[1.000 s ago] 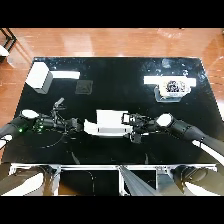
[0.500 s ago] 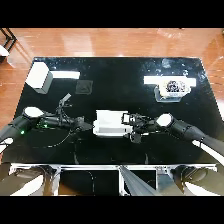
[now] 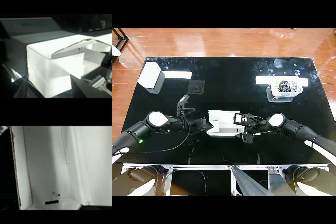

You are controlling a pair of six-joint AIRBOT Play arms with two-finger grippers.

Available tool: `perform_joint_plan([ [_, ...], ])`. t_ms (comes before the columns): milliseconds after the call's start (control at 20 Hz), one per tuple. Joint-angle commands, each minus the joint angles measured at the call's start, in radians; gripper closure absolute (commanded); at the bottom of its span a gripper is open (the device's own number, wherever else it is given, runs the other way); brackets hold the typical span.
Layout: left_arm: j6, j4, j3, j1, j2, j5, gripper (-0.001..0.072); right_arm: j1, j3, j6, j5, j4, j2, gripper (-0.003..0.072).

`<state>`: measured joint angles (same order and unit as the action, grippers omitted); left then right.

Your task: Fold the box and place the chain.

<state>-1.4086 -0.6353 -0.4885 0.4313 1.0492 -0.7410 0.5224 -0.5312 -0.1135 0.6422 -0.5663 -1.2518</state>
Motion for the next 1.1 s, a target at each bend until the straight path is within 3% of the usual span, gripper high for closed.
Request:
perform_joint_plan([
  [0,-0.134,-0.092,-0.001,0.064,-0.003,0.087,0.0084,0.001,0.0,0.0,0.0,0.0,0.0,0.0258],
  [500,-0.262,-0.199,-0.032,0.106,0.005,0.111,0.0084,0.001,0.0,0.0,0.0,0.0,0.0,0.0258],
  [850,-0.579,-0.594,-0.145,0.219,0.05,-0.007,0.0085,0.001,0.0,0.0,0.0,0.0,0.0,0.0259],
  [1050,-0.646,-0.614,-0.188,0.267,0.105,-0.057,0.0101,0.001,0.0,0.0,0.0,0.0,0.0,0.0259],
])
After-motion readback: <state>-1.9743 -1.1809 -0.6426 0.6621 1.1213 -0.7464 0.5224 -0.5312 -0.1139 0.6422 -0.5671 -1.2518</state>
